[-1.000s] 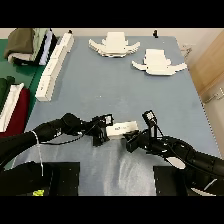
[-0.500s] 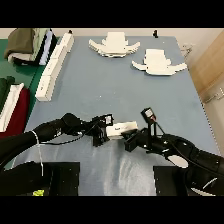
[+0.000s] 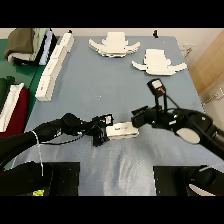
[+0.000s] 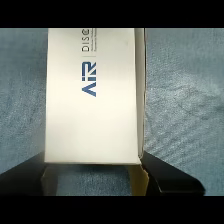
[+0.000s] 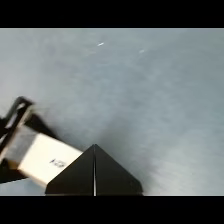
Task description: Fold the box.
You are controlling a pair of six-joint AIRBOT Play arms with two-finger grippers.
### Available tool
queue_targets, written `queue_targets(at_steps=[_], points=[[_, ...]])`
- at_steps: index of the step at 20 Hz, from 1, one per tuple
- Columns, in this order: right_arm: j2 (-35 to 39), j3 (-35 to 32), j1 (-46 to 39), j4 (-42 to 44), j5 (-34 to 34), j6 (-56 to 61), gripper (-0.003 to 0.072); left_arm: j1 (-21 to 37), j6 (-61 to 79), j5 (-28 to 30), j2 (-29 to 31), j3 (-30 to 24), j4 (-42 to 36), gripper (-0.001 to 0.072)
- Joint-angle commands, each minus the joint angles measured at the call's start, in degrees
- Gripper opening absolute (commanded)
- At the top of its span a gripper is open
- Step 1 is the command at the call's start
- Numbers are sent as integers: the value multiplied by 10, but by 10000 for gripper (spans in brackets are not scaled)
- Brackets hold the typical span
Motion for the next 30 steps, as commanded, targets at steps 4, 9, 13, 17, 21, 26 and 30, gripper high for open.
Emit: queue_targets(at_steps=[4,9,13,17,21,26,30], points=[[-101,125,-155,-20,209,71,6,0,0,0,0,0,0,455],[-144,125,-166,-19,206,127,6,7,-36,6,23,10,1,455],[-167,125,-166,-17,201,131,6,66,-206,15,111,10,59,454],[-178,125,-166,-27,193,131,6,184,-518,-41,211,10,300,455],[-185,125,-166,-31,170,130,6,313,-716,-233,327,9,487,455],[-194,125,-166,-31,156,108,6,458,-800,-316,457,4,541,455],[-199,125,-166,-31,154,94,6,563,-804,-347,485,-33,549,455]])
